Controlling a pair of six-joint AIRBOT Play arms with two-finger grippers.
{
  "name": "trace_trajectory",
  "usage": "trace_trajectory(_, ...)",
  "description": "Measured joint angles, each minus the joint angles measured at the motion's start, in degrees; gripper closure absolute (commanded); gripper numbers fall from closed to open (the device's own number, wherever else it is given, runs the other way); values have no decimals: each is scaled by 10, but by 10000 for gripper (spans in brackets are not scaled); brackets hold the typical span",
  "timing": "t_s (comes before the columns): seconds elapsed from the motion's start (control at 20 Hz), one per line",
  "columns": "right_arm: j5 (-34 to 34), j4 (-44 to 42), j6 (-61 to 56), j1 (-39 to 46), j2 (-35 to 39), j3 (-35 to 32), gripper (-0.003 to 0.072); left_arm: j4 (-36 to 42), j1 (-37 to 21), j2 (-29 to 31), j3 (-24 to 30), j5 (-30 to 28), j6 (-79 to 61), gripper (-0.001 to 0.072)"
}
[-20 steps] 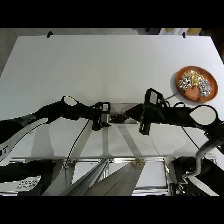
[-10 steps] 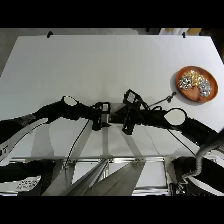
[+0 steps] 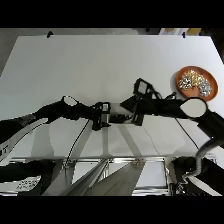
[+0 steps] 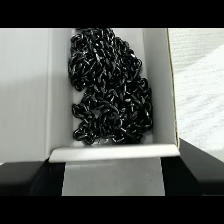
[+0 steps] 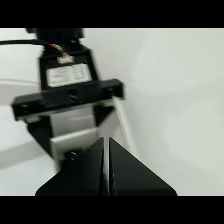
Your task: Fold the box and place the chain.
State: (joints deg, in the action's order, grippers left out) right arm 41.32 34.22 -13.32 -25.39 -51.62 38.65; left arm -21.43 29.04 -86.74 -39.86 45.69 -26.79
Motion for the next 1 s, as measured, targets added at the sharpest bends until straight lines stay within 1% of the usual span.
trace_trajectory(0.1,26,16,0,58,7,5,666,0,0,0,0,0,0,557)
trace_trajectory(0.2,46,29,3,108,-4,6,666,0,0,0,0,0,0,557)
trace_trajectory(0.25,53,40,10,125,-14,6,621,0,0,0,0,0,0,557)
trace_trajectory(0.3,60,52,21,138,-29,4,494,0,0,0,0,0,0,557)
trace_trajectory(0.35,69,65,39,147,-48,1,395,0,0,0,0,0,0,557)
trace_trajectory(0.4,72,74,60,152,-67,-1,332,0,0,0,0,0,0,557)
trace_trajectory(0.45,76,83,87,154,-88,-3,318,0,0,0,0,0,0,557)
trace_trajectory(0.7,83,106,218,151,-183,-7,332,0,0,0,0,0,0,557)
trace_trajectory(0.75,83,109,238,151,-198,-8,369,0,0,0,0,0,0,557)
trace_trajectory(0.9,78,113,280,150,-226,-8,378,0,0,0,0,0,0,557)
trace_trajectory(1.0,76,113,298,150,-240,-8,441,0,0,0,0,0,0,557)
